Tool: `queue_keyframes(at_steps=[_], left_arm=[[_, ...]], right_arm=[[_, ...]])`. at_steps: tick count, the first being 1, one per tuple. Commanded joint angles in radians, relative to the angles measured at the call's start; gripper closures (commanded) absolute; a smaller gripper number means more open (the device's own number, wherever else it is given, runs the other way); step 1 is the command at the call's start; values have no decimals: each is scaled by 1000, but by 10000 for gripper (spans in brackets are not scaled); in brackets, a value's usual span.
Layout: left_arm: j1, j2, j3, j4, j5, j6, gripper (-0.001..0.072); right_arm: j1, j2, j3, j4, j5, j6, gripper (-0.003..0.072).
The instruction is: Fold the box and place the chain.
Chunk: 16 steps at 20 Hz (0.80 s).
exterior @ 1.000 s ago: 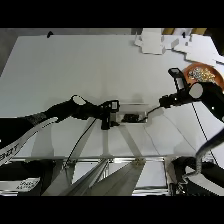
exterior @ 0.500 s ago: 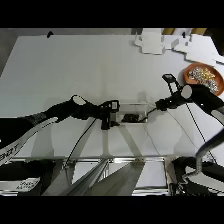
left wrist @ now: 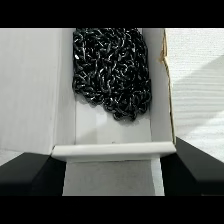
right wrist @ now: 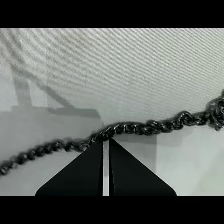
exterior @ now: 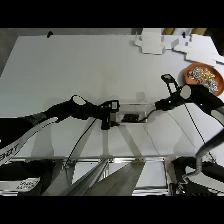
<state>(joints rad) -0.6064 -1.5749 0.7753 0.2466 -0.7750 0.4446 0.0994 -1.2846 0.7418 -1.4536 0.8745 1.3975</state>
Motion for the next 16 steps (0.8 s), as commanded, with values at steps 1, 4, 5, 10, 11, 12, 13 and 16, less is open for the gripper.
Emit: queue_keyframes(at_steps=[1,4,5,10,11,12,13,16], left_arm=[[0,0,0,0,0,0,437],[0,0,0,0,0,0,437],[0,0,0,0,0,0,437],[0,0,0,0,0,0,437],[0,0,0,0,0,0,437],[0,0,0,0,0,0,437],[0,0,0,0,0,0,437],[0,0,0,0,0,0,437]], right_arm=[[0,69,2,11,-1,0,670],[0,138,2,14,25,0,670],[0,161,2,18,39,1,670],[0,192,2,21,37,2,530],[0,185,2,20,25,5,479],[0,181,2,18,12,9,479],[0,175,2,18,2,8,479],[0,130,2,14,-9,9,479]])
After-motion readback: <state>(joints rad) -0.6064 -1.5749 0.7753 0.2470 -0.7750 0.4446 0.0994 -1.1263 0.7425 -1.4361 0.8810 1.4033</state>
